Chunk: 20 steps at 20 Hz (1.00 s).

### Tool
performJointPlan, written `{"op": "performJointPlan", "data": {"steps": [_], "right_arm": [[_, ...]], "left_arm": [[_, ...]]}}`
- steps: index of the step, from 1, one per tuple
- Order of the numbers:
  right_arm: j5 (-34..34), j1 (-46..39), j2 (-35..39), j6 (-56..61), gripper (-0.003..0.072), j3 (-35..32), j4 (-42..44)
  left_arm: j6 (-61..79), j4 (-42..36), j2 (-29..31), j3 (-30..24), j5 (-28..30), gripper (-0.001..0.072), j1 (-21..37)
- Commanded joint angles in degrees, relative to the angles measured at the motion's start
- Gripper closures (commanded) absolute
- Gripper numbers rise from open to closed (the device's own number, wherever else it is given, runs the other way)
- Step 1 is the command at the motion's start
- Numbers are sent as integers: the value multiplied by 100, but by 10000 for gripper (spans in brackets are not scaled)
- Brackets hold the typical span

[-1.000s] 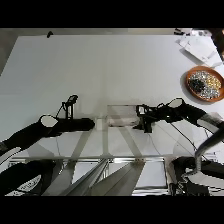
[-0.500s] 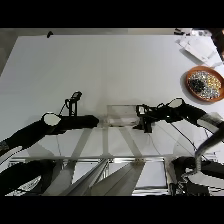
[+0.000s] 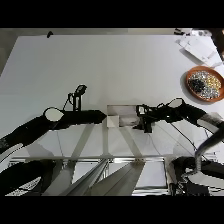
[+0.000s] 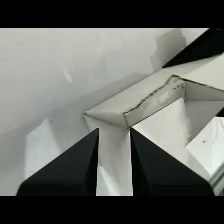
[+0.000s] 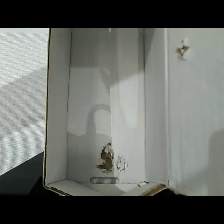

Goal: Fold the box and place the chain.

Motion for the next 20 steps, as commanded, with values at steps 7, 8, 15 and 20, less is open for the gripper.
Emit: {"op": "performJointPlan", "data": {"steps": [7,8,15,20], "right_arm": [[0,0,-2,0,346,0,0],[0,0,-2,0,346,0,2],[0,0,-2,0,346,0,0],[0,0,-2,0,346,0,0]], "left_arm": [[-28,219,-9,118,-293,292,-13],[-28,267,-13,118,-293,292,-13],[-437,599,-175,173,-275,145,-345],[-846,905,-468,463,-245,145,-579]]}}
